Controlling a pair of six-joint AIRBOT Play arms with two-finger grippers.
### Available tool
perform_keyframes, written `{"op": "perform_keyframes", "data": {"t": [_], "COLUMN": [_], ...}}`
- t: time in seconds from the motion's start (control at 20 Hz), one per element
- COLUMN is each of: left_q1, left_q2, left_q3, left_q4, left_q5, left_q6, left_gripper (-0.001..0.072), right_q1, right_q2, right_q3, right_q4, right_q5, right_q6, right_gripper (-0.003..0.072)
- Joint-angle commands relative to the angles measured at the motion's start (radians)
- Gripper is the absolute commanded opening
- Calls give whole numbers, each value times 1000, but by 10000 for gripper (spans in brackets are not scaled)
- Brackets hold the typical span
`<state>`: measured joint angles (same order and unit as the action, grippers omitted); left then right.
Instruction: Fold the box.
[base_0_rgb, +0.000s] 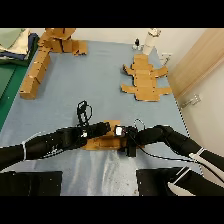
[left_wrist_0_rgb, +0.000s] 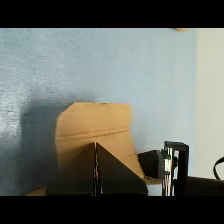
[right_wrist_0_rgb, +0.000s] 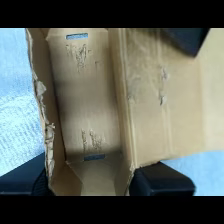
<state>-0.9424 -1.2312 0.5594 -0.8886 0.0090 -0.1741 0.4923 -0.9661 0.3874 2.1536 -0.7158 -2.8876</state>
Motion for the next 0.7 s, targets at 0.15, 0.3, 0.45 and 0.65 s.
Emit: {"op": "perform_keyframes", "data": {"t": [0.15, 0.3, 0.45, 0.65], "left_q1": [3, 3, 3, 44], "left_q2": [-52, -52, -43, 81], "left_q3": [0, 0, 0, 0], "left_q4": [-13, -13, -11, 93], "left_q5": [-68, -63, -63, -42], "left_q6": [-2, -2, 0, 7], "left_gripper": [8, 8, 8, 10], "right_q1": [0, 0, 0, 0], "right_q2": [1, 1, 1, 1], "right_q3": [1, 1, 1, 1], "right_q4": [0, 0, 0, 0], "right_q5": [0, 0, 0, 0], "right_q6": [0, 0, 0, 0], "right_gripper": [513, 513, 513, 513]}}
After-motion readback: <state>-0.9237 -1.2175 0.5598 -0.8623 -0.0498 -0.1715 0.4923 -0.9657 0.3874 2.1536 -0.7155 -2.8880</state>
